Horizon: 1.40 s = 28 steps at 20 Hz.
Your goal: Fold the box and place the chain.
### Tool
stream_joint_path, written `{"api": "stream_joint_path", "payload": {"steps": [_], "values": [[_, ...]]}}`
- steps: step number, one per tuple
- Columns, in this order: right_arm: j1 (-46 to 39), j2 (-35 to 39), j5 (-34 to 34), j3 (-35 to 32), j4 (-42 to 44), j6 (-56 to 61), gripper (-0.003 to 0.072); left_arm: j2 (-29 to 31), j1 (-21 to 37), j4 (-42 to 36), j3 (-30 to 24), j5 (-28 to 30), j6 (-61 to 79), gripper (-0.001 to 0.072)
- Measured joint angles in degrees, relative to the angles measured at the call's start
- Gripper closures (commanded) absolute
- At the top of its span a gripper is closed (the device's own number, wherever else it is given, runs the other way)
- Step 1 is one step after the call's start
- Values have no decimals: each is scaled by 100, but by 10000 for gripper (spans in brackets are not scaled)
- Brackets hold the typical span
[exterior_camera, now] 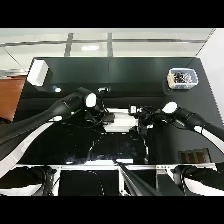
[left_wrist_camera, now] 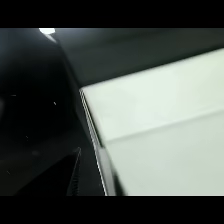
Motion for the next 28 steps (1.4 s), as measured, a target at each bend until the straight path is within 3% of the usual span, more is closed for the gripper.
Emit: {"api": "stream_joint_path", "payload": {"steps": [5, 7, 19, 20, 22, 25, 26, 27, 28], "values": [[0, 0, 0, 0, -4, -2, 206, -293, -302, 466, 369, -258, -905, 438], [0, 0, 0, 0, -4, -2, 206, -334, -352, 546, 422, -254, -1231, 508], [0, 0, 0, 0, -4, 0, 206, -645, -466, 761, 723, -544, -1805, 510], [0, 0, 0, 0, -4, 0, 206, -673, -485, 809, 776, -603, -1805, 523], [0, 0, 0, 0, -4, 0, 206, -708, -518, 857, 855, -678, -1810, 658], [0, 0, 2, 0, -9, 0, 206, -739, -540, 883, 905, -719, -1838, 686], [0, 0, 2, -2, -11, 2, 206, -743, -544, 863, 914, -713, -1832, 684], [0, 0, 2, -2, -11, 2, 206, -745, -546, 857, 920, -708, -1827, 602], [0, 0, 2, -2, -13, -2, 206, -748, -549, 848, 925, -702, -1821, 388]]}}
